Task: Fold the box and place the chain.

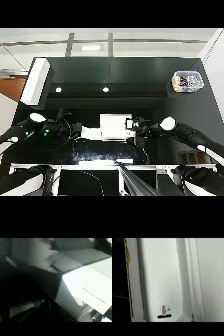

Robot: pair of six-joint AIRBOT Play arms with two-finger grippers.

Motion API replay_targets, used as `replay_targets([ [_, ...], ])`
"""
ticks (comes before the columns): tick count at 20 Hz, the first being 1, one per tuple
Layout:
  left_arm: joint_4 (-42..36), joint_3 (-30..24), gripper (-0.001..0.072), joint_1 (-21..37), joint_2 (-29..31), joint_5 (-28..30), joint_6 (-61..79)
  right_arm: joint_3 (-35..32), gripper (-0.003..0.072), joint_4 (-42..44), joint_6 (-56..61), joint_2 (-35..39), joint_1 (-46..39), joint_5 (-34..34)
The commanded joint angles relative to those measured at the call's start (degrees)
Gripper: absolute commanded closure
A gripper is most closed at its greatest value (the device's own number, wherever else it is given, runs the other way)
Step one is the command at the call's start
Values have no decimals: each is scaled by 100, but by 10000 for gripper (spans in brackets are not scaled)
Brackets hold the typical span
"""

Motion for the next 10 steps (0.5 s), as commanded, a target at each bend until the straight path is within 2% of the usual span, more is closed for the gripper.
replay_targets([
  [1,-422,-22,678,-343,-149,286,157,-4,249,7,20,-2,2,15],
  [2,-442,-17,672,-343,-144,229,184,-4,249,4,20,-2,2,15],
  [5,-413,48,269,-343,-57,92,201,-4,249,7,20,-2,2,15],
  [6,-365,90,169,-343,15,81,203,-4,249,7,20,-2,2,17],
  [10,-367,302,129,-385,341,-83,203,-4,249,4,20,-2,2,15],
])
